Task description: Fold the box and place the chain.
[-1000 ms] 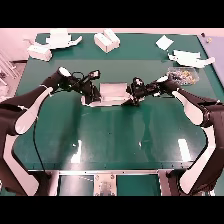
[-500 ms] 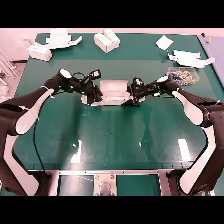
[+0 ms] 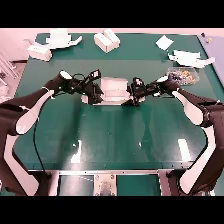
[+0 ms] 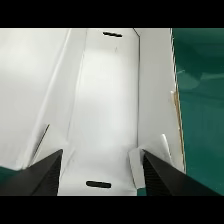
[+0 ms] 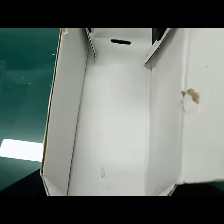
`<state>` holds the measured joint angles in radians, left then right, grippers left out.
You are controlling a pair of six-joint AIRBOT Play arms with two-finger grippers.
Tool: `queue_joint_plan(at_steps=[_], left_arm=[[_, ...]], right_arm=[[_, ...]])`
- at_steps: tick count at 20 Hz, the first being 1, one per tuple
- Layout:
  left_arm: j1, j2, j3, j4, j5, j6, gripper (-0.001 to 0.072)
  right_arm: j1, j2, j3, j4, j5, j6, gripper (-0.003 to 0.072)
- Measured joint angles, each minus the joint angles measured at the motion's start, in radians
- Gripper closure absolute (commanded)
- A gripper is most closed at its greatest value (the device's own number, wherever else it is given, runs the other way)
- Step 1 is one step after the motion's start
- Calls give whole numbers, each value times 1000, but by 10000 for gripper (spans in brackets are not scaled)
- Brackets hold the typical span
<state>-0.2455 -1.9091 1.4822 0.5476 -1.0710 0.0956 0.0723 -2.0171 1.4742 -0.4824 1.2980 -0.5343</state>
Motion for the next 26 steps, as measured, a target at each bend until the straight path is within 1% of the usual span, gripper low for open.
queue_joint_plan(at_steps=[8, 9, 10, 11, 13, 14, 15, 16, 18, 20, 23, 26], left_arm=[[0, -8, -3, -16, 26, 0, 123], [0, -8, -2, -17, 28, 3, 211], [0, -8, -2, -18, 32, 5, 405], [0, -8, -2, -16, 40, 8, 422], [0, -5, -2, -16, 38, 17, 423], [0, -4, -2, -16, 37, 22, 465], [2, -3, -2, -15, 35, 26, 571], [5, -2, -1, -16, 32, 31, 600], [25, 0, 8, -16, 10, 35, 602], [54, 2, 25, -15, -26, 34, 689], [99, 2, 63, -17, -101, 19, 690], [150, 3, 99, -17, -149, -43, 693]], right_arm=[[0, 0, 0, 1, 0, 0, 94], [0, 0, 0, 1, 0, 0, 94], [0, 0, 0, 0, 0, 0, 94], [0, 0, 0, 0, 1, -1, 94], [0, 0, 0, -1, 3, -1, 94], [0, 0, 0, -1, 3, -1, 94], [0, 0, 0, -1, 3, -1, 94], [0, 0, 0, -1, 3, -2, 94], [0, 0, 0, -1, 3, -2, 94], [0, 0, 0, -1, 3, -2, 94], [0, 0, 0, -1, 3, -2, 94], [0, 0, 0, -1, 2, -2, 94]])
